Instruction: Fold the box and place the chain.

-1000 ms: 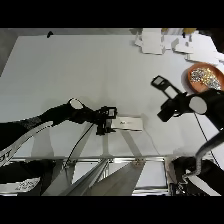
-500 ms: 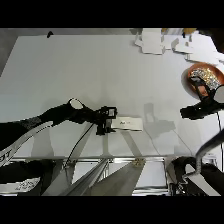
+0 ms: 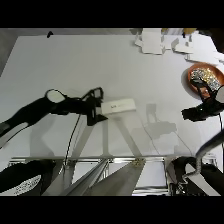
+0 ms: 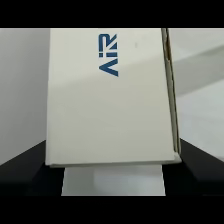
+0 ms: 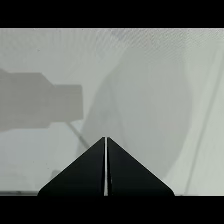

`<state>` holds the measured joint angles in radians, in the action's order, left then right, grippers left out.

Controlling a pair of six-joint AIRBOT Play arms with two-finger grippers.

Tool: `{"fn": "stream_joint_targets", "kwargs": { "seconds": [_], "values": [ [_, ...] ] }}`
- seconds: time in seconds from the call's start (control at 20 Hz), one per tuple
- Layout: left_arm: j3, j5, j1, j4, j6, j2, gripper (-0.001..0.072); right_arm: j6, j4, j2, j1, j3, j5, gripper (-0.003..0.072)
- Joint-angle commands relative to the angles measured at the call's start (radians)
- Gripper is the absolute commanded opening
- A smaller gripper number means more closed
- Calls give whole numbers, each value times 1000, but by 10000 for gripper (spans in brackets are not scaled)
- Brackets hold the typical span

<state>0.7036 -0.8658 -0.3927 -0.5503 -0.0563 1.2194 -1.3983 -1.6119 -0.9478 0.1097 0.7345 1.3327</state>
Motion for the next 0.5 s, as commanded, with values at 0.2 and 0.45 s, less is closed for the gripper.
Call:
{"fn": "stream_joint_targets", "kwargs": {
  "seconds": [0.2,0.45],
  "values": [
    [1,-57,425,-494,-813,-310,133,0,0,-1,1,1,3,16],
    [-22,-118,636,-694,-1002,-299,157,0,0,-1,0,1,3,16]
  ]
}}
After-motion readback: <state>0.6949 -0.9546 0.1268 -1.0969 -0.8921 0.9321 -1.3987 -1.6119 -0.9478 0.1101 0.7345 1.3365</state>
